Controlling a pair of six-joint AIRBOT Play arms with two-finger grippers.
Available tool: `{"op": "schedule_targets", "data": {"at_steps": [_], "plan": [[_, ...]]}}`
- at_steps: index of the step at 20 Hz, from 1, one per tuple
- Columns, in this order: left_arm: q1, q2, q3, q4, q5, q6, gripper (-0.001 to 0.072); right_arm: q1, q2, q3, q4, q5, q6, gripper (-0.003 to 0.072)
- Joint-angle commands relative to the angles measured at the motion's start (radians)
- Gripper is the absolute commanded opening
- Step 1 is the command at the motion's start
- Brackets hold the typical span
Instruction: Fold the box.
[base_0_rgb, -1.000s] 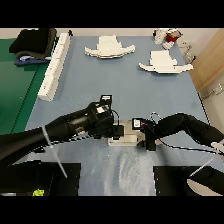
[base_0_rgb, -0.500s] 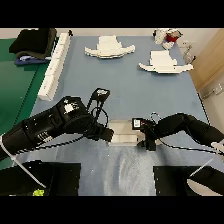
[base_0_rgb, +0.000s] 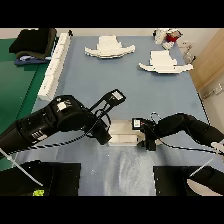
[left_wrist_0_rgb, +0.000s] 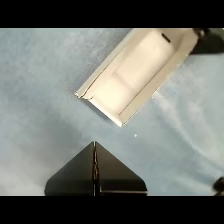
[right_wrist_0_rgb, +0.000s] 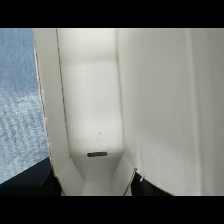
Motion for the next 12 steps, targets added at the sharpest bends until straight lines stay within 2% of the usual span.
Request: {"op": "schedule_targets", "data": {"at_steps": [1, 2, 3, 4, 5, 7, 10, 12], "plan": [[0.156, 0.048, -0.108, -0.203, 0.09, 0.612, 0.0012, 0.0, -0.001, 0.001, 0.0, 0.0, 0.0, 0.0504], [0.217, 0.05, -0.149, -0.256, 0.092, 0.744, 0.0014, 0.0, -0.001, 0.001, 0.0, 0.0, 0.0, 0.0504], [0.271, 0.049, -0.186, -0.311, 0.097, 0.814, 0.0177, 0.0, -0.001, 0.001, 0.0, 0.0, 0.0, 0.0504], [0.33, 0.049, -0.23, -0.386, 0.123, 0.882, 0.0618, 0.0, -0.001, 0.001, 0.0, 0.0, 0.0, 0.0504], [0.377, 0.049, -0.27, -0.463, 0.152, 0.969, 0.0698, 0.0, -0.001, 0.001, 0.0, 0.0, 0.0, 0.0504], [0.441, 0.049, -0.345, -0.606, 0.21, 1.206, 0.0699, 0.0, -0.001, 0.001, 0.0, 0.0, 0.0, 0.0504], [0.449, 0.047, -0.451, -0.785, 0.323, 1.486, 0.0698, 0.0, -0.001, 0.001, 0.0, 0.0, 0.0, 0.0505], [0.449, 0.033, -0.51, -0.866, 0.356, 1.624, 0.0698, 0.0, -0.001, 0.001, 0.0, 0.0, 0.0, 0.0504]]}}
